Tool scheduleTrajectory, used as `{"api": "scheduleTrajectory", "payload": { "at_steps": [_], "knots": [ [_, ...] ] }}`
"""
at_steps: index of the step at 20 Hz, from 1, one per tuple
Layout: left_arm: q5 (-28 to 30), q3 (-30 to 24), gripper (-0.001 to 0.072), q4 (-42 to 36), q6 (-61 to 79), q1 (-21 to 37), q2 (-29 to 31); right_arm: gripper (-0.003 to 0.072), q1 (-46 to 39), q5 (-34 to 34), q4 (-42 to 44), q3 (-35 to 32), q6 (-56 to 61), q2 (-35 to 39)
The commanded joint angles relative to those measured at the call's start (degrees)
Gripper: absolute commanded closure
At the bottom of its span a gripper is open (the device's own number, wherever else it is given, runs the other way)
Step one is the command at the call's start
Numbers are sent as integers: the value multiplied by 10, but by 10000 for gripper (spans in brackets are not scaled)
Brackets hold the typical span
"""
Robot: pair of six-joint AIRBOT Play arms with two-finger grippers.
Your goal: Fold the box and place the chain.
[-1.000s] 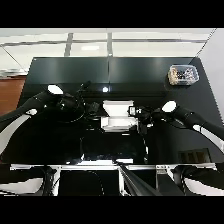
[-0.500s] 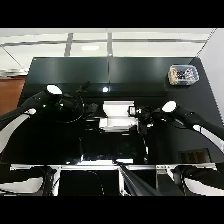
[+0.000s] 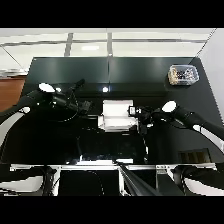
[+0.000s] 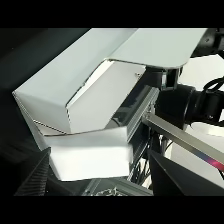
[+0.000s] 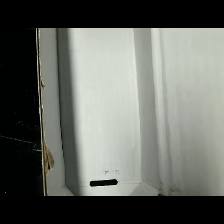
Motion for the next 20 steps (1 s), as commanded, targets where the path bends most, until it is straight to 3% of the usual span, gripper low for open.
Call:
{"api": "scheduleTrajectory", "payload": {
  "at_steps": [1, 7, 10, 11, 12, 13, 14, 17, 20],
  "knots": [
    [-22, 0, -11, -2, 4, 26, 0, 269, 0, 0, -1, 0, -1, 0],
    [-23, 4, -7, 1, 15, 28, 0, 269, 0, 0, -1, 0, -1, 0],
    [-56, 40, 18, 7, 12, 72, 1, 269, 0, 0, -1, 0, -1, 0],
    [-73, 56, 100, 20, 0, 93, 2, 269, 0, 0, -1, 0, -1, 0],
    [-90, 71, 287, 43, -18, 117, 4, 269, 0, 0, -1, 0, -1, 0],
    [-109, 81, 584, 61, -26, 139, 7, 269, 0, 0, -1, 0, -1, 0],
    [-124, 83, 685, 69, -26, 164, 14, 269, 0, 0, -1, 0, -1, 0],
    [-106, 61, 686, 137, -26, 200, 54, 269, 0, 0, -1, 0, -1, 0],
    [51, -46, 686, 169, -65, 191, 125, 269, 0, 0, 0, 0, -1, 0]
  ]
}}
